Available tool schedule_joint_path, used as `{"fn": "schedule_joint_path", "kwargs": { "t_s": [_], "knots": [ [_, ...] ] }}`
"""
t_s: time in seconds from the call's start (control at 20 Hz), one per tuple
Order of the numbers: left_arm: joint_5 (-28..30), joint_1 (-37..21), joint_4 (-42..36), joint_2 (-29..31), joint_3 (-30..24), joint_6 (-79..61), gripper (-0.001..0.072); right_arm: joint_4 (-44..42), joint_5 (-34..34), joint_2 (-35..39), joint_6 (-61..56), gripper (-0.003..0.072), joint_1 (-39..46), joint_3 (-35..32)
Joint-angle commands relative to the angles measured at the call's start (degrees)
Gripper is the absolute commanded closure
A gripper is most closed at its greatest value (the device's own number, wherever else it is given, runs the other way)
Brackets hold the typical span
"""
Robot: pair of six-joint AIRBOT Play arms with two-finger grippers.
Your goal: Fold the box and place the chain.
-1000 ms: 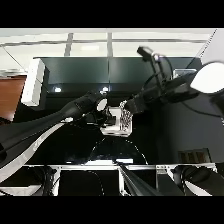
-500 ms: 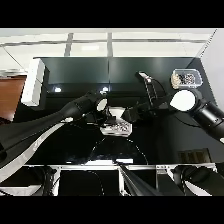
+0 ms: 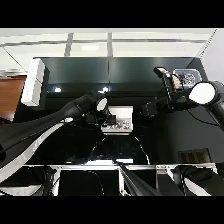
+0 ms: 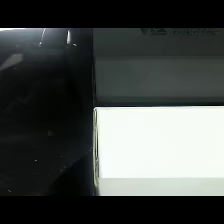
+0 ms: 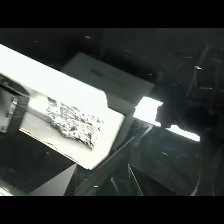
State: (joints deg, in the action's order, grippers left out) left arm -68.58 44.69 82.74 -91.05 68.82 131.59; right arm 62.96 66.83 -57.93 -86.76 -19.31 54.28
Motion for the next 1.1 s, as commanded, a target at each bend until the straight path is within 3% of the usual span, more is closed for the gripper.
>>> {"fn": "schedule_joint_path", "kwargs": {
  "t_s": [0.0, 0.05, 0.1, 0.35, 0.45, 0.55, 0.65, 0.8, 0.9, 1.0, 1.05],
  "knots": [
    [0.2, 0.2, -1.4, 0.7, 0.0, 4.2, 0.0388, 1.0, 0.7, 0.2, 0.0, 0.0308, 0.7, 0.0],
    [0.2, 0.2, -1.6, 1.7, 0.0, 4.1, 0.0149, 1.3, 0.7, 0.2, 0.1, 0.0308, 0.7, 0.0],
    [0.2, 0.1, -1.0, 3.0, 0.0, 3.5, 0.0118, 1.4, 0.6, 0.2, 0.1, 0.0308, 0.7, 0.0],
    [-5.1, 0.1, 11.9, 17.6, -2.0, -5.9, 0.0118, 4.0, 0.8, 0.2, 0.0, 0.0308, 0.7, 0.0],
    [-6.0, -2.0, 17.0, 25.2, -6.6, -6.5, 0.0118, 4.8, 0.7, 0.2, 0.0, 0.0308, 0.7, 0.0],
    [-1.4, -7.6, 15.8, 31.3, -14.2, -6.5, 0.0118, 4.8, 0.1, 0.2, 0.0, 0.0308, 0.7, -0.3],
    [4.9, -16.0, 4.3, 32.9, -22.5, -10.1, 0.0118, 4.7, -0.9, 0.2, 0.0, 0.0308, 0.7, -0.8],
    [11.6, -28.2, -24.3, 29.3, -32.5, -35.4, 0.0119, 4.7, -1.5, 0.2, 0.0, 0.0308, 0.7, -2.0],
    [9.8, -33.9, -38.6, 25.1, -34.7, -58.9, 0.0119, 4.7, -1.4, 0.2, 0.0, 0.0308, 0.7, -2.7],
    [6.7, -35.9, -44.6, 21.3, -34.6, -77.7, 0.0101, 4.7, -1.5, 0.1, 0.0, 0.0308, 0.7, -3.0],
    [6.6, -35.9, -46.2, 19.8, -34.6, -82.3, -0.0011, 4.7, -1.5, 0.1, 0.0, 0.0308, 0.7, -3.0]
  ]
}}
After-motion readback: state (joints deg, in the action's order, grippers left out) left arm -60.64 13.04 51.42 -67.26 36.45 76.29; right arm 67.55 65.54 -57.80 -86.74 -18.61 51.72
